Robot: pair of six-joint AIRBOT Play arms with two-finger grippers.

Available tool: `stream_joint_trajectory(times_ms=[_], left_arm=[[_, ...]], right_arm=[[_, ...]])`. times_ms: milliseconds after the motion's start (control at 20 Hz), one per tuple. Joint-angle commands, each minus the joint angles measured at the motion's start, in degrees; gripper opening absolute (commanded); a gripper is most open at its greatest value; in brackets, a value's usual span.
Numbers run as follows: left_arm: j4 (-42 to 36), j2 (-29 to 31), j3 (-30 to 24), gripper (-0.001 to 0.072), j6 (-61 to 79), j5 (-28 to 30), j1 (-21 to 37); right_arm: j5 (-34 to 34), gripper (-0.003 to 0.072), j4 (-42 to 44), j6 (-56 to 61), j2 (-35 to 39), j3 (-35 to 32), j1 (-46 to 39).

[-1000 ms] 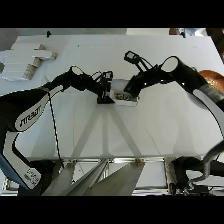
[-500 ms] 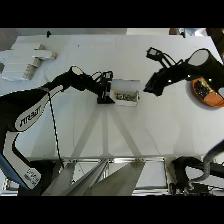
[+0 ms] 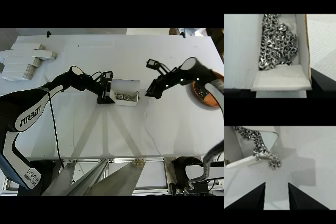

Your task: Fold the box and place the chain.

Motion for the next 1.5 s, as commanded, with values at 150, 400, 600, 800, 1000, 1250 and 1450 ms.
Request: stream_joint_trajectory(times_ms=[150,400,600,800,1000,1250,1450], left_arm=[[0.0,0.02,0.02,0.0354,0.0,0.0,0.04],[0.0,0.02,0.02,0.0354,0.0,0.0,0.04],[0.0,0.02,0.02,0.0354,0.0,0.0,0.04],[0.0,0.02,0.02,0.0354,0.0,0.0,0.04],[0.0,0.02,0.02,0.0354,0.0,0.0,0.04],[0.0,0.02,0.02,0.0354,0.0,0.0,0.04],[0.0,0.02,0.02,0.0354,0.0,0.0,0.04]], right_arm=[[-8.59,0.0316,0.46,-2.19,-4.66,-0.04,5.49],[-9.31,0.0219,-0.33,-2.19,-4.79,-0.02,6.78],[-8.68,0.0013,-2.12,-1.05,-4.76,-0.02,6.78],[-8.31,0.0013,-5.31,4.61,-3.13,-0.02,6.75],[-7.43,0.0013,-7.58,7.52,1.79,0.0,6.71],[-1.66,0.0013,-3.8,7.5,8.35,0.02,6.73],[-1.27,0.0021,5.66,6.84,9.57,0.02,7.04]])
